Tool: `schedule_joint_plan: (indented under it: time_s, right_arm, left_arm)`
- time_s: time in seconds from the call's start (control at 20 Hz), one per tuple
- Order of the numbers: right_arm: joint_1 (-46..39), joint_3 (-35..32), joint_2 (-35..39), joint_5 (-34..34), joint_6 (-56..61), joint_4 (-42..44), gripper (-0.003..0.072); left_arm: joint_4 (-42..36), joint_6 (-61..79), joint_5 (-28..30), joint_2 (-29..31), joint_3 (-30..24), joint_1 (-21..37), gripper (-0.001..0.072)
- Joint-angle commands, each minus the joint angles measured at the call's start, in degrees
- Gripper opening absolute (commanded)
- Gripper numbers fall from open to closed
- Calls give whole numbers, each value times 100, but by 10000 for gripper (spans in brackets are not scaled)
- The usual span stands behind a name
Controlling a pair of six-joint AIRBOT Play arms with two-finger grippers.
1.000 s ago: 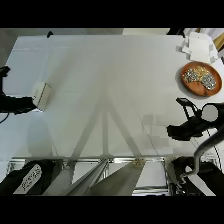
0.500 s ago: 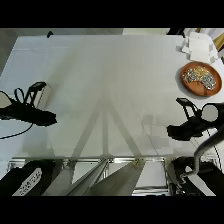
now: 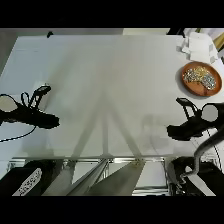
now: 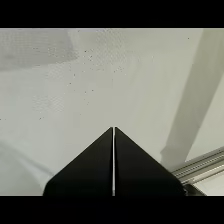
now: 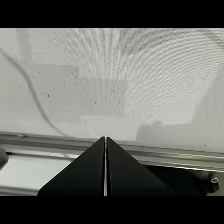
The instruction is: Fold the box and place the chain.
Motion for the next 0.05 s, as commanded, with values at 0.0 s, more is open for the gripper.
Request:
schedule_joint_plan:
  time_s: [0.0]
  right_arm:
    - [0, 0, 4, 0, 2, 0, 16]
  left_arm:
    - [-131, 11, 133, 4, -11, -4, 9]
